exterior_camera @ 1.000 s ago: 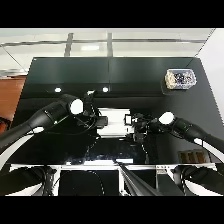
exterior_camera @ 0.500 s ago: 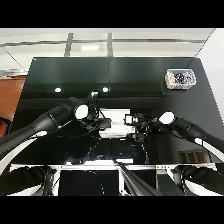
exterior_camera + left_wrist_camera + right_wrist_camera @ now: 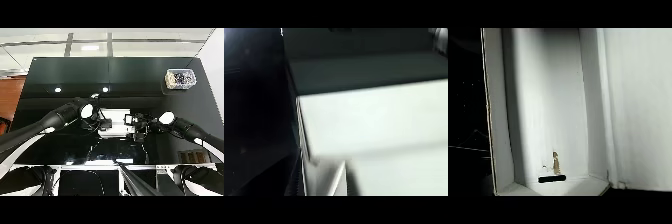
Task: Fold the box and place the chain.
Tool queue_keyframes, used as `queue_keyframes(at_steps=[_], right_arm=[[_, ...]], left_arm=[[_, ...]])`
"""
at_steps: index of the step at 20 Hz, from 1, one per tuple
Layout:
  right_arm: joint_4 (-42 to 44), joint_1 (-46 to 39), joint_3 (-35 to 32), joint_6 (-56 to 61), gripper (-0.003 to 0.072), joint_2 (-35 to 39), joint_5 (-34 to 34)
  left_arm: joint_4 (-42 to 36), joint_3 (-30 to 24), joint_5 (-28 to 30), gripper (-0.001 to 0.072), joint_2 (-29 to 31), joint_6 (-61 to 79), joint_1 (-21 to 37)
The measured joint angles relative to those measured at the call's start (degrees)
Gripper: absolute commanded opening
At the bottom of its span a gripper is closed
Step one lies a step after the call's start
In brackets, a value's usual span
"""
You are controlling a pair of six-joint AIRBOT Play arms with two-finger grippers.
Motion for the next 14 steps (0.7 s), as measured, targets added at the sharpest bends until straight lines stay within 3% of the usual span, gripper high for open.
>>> queue_keyframes(at_steps=[2, 6, 8, 10, 11, 14], right_arm=[[0.0, 0.0, 0.0, 0.0, 0.0135, 0.0, 0.0], [0.0, 0.0, 0.0, 0.0, 0.0135, 0.0, 0.04], [-0.02, 0.0, 0.0, 0.0, 0.0135, 0.0, 0.04], [-0.02, 0.0, 0.0, 0.0, 0.0135, 0.0, 0.04], [-0.07, 0.0, 0.0, -0.02, 0.0135, 0.0, 0.09], [-0.04, 0.0, 0.0, 0.0, 0.0135, 0.0, 0.11]], left_arm=[[1.79, 2.36, -2.08, 0.0433, -2.23, -0.63, -0.28], [4.68, 4.7, -5.6, 0.0435, -4.57, -4.28, -0.94], [5.09, 5.09, -6.29, 0.0325, -4.98, -5.29, -1.31], [5.27, 5.33, -6.21, 0.0086, -5.18, -5.92, -1.75], [5.55, 5.4, -6.67, 0.0026, -5.25, -6.05, -1.99], [5.73, 5.49, -6.56, 0.0026, -5.35, -6.54, -2.47]])
